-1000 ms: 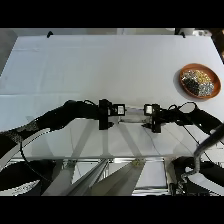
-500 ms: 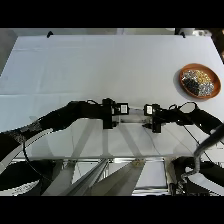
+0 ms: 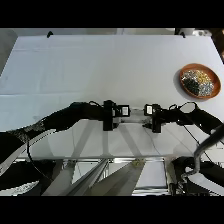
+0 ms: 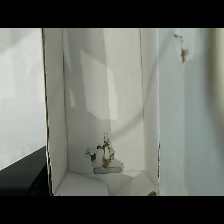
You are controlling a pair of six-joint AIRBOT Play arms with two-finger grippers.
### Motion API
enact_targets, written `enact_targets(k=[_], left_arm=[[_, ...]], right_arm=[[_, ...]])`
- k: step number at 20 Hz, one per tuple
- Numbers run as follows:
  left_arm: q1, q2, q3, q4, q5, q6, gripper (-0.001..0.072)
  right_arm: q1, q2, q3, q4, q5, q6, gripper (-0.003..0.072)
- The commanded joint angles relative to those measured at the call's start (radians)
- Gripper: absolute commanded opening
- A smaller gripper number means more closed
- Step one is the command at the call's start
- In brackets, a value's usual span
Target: Fold the box and place the chain.
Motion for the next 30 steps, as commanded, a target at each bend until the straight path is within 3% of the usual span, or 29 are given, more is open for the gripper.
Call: enact_targets(k=[1, 7, 13, 16, 26, 30], left_arm=[[0.002, 0.0, 0.001, 0.025, 0.021, 0.003, 0.0701], [0.001, 0.0, 0.001, 0.016, -0.076, 0.003, 0.0701], [0.014, -0.001, 0.001, 0.011, -0.098, 0.003, 0.0701], [0.002, -0.001, 0.002, 0.005, -0.171, 0.003, 0.0701], [-0.064, -0.01, 0.002, 0.004, -0.158, 0.003, 0.0698], [-0.066, -0.021, 0.001, -0.018, -0.031, 0.003, 0.0696]], right_arm=[[0.0, 0.0, 0.001, -0.002, 0.002, -0.005, 0.0437], [0.0, 0.001, 0.001, -0.002, 0.002, -0.005, 0.0437], [0.0, 0.001, 0.001, -0.002, 0.002, -0.005, 0.0437], [0.0, 0.001, 0.001, -0.002, 0.002, -0.005, 0.0437], [0.0, 0.001, 0.001, -0.002, 0.002, -0.005, 0.0437], [0.0, 0.001, 0.001, -0.002, 0.002, -0.005, 0.0437]])
